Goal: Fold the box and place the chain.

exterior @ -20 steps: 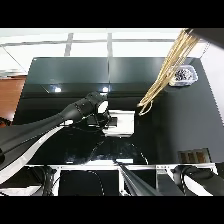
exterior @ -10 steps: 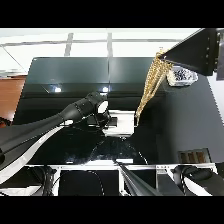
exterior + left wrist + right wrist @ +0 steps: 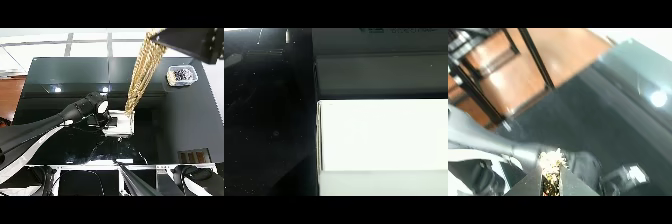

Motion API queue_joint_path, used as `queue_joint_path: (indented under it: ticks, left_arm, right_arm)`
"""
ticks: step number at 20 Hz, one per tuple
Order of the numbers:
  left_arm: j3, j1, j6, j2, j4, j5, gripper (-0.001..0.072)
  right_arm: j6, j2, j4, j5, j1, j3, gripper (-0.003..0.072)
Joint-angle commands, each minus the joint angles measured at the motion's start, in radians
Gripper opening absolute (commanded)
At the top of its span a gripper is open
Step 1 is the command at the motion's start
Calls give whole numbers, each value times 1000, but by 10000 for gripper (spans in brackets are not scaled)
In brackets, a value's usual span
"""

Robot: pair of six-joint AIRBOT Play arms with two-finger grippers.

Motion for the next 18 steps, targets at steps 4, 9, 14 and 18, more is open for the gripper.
queue_joint_path:
  ticks: [4,9,14,18]
  left_arm:
    - [0,1,0,0,0,0,26]
    - [0,1,0,0,0,-3,27]
    - [0,1,0,0,0,-3,26]
    - [0,1,0,0,0,-3,27]
  right_arm:
    - [-21,-2,-5,-30,1,-1,11]
    - [-19,-2,-97,131,1,-125,10]
    - [-18,-2,-132,86,1,-412,10]
    - [-23,-2,-82,-2,1,-620,10]
